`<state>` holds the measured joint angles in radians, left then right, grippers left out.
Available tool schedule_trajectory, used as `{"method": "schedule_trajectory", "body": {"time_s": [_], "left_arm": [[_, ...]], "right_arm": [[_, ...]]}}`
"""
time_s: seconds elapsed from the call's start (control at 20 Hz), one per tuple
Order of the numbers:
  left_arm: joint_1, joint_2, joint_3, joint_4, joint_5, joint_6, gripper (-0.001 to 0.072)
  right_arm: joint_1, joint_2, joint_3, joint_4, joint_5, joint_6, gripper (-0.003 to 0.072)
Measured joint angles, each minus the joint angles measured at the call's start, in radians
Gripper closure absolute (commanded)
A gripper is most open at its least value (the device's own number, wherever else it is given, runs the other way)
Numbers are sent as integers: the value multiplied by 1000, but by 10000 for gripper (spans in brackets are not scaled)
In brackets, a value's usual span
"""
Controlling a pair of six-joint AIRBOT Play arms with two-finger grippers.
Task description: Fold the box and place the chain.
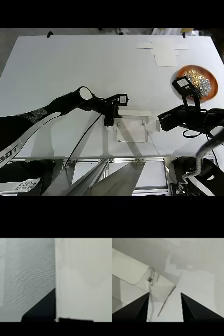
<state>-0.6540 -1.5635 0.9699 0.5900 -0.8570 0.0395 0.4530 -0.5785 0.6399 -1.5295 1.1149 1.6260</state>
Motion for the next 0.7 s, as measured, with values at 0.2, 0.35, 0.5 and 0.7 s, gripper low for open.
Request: {"method": "schedule_trajectory", "body": {"time_s": [0.2,0.35,0.5,0.7], "left_arm": [[0,-11,19,30,-8,0,710],[0,-33,24,40,-13,0,709],[0,-44,26,47,-17,1,707],[0,-49,26,49,-18,2,697]], "right_arm": [[0,0,0,0,0,-12,245],[0,0,0,0,0,-27,245],[0,0,0,0,0,-33,245],[0,0,0,0,0,-37,245]]}}
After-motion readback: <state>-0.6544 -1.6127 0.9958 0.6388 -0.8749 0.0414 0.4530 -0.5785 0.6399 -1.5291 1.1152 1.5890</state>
